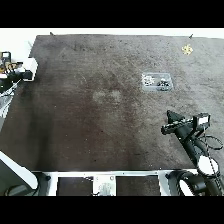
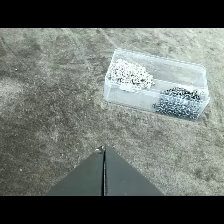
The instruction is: Fold the box and place the chain.
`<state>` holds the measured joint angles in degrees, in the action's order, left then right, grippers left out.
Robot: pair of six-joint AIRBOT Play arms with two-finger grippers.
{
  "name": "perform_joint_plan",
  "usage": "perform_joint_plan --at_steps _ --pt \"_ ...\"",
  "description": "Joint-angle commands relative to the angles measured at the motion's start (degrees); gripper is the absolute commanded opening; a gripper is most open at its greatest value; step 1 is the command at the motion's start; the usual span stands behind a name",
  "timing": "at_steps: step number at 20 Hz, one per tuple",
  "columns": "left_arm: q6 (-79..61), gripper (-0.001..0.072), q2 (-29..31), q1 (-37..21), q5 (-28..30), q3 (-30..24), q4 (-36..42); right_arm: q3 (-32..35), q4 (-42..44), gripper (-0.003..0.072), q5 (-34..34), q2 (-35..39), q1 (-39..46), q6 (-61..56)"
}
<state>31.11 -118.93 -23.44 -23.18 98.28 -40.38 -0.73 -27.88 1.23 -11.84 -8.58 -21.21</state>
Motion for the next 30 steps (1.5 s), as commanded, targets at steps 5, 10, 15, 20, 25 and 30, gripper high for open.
perform_joint_plan --at_steps 5,10,15,20,25,30 --pt "-0.1 0.0693 1.6 0.0 -2.2 2.7 0.0 0.0 0.0 0.0002 0.0 0.0 0.0 -0.1" --pt "0.3 0.0693 10.1 0.0 -4.6 5.0 -0.2 0.0 0.0 0.0002 0.0 0.0 0.0 0.0" --pt "1.3 0.0611 23.8 0.0 -16.8 5.0 0.4 0.0 0.0 0.0001 0.0 0.0 -0.1 0.0" --pt "7.9 0.0007 36.1 0.2 -24.3 4.0 3.7 0.0 0.0 0.0001 -0.8 0.0 0.0 0.0" --pt "2.7 0.0006 56.6 0.2 -11.8 -17.5 9.7 0.0 0.0 0.0001 -0.9 0.0 0.0 0.0" --pt "-13.9 0.0006 82.4 0.2 -1.6 -50.1 22.8 0.0 0.0 0.0001 -0.9 0.0 0.0 0.0"
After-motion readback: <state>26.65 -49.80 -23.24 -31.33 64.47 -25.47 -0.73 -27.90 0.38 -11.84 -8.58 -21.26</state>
